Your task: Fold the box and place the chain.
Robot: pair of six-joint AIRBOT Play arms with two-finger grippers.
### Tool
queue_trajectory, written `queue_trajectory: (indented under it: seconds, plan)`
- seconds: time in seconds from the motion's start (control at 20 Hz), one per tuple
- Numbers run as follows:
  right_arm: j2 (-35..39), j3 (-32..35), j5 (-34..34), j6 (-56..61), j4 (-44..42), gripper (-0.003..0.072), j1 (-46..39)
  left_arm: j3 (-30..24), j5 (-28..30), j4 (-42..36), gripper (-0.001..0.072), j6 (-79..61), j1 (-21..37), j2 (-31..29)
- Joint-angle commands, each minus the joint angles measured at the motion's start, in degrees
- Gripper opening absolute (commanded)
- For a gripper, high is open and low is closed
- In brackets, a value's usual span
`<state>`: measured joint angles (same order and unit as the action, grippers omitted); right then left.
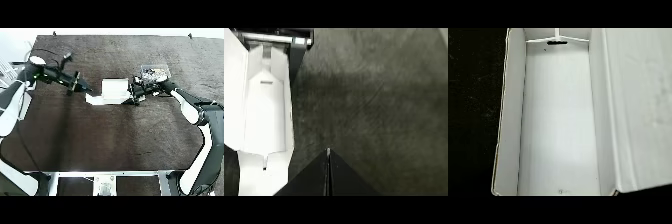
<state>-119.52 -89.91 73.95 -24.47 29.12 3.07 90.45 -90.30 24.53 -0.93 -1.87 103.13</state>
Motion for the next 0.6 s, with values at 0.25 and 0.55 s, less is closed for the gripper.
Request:
queue_trajectory:
  seconds: [0.25, 0.55]
  plan:
    - [-0.04, 0.02, 0.02, 0.00, 0.00, 0.0582, 0.04, -13.07, 22.03, 7.45, 0.0016, 35.30, 3.63, -9.16]
    - [-0.04, 0.02, 0.02, 0.00, -0.02, 0.0582, 0.04, -21.84, 33.68, 12.74, 0.0019, 48.61, 3.61, -9.42]
